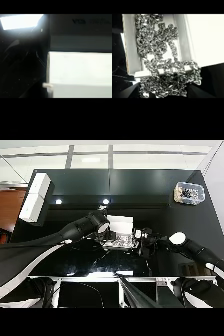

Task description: Fold the box and place the chain.

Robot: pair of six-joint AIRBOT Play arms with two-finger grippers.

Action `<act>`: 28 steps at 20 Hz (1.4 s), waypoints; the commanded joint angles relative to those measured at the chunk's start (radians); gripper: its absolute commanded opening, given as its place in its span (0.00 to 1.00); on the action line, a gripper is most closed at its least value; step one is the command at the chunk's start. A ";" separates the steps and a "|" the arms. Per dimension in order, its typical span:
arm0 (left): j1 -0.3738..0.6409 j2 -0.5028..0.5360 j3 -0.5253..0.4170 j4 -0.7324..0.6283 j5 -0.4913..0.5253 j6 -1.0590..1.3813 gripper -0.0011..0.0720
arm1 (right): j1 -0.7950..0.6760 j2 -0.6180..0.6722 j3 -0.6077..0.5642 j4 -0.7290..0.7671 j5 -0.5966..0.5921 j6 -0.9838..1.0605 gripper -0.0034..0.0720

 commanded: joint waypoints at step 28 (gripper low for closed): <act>0.000 -0.001 0.000 0.000 0.000 0.000 0.06 | -0.047 0.314 0.400 -0.066 0.355 0.982 0.10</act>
